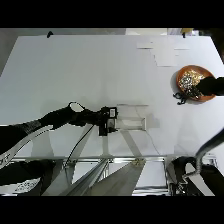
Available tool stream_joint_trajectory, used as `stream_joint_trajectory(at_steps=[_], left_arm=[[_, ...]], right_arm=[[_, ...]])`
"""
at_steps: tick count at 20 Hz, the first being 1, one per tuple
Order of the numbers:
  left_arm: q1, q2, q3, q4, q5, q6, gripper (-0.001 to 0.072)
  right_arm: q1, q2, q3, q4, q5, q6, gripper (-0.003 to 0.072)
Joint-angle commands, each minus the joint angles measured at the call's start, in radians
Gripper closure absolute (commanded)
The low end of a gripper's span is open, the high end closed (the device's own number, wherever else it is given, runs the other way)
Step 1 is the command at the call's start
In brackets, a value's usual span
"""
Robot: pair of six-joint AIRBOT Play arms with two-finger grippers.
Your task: Fold the box and place the chain.
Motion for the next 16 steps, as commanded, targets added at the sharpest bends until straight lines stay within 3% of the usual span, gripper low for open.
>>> stream_joint_trajectory(at_steps=[1, 8, 16], left_arm=[[0.0, 0.001, 0.0, 0.0, 0.001, 0.0, 0.0504], [0.0, 0.001, 0.0, 0.0, 0.0, 0.0, 0.0504], [0.0, 0.001, 0.0, 0.0, 0.0, 0.0, 0.0504]], right_arm=[[0.01, -0.109, -0.111, -0.092, -0.135, 0.051, 0.0402], [0.006, -0.381, -0.117, -0.142, -0.244, 0.056, 0.0408], [-0.037, -0.532, -0.117, -0.154, -0.311, 0.052, 0.041]])
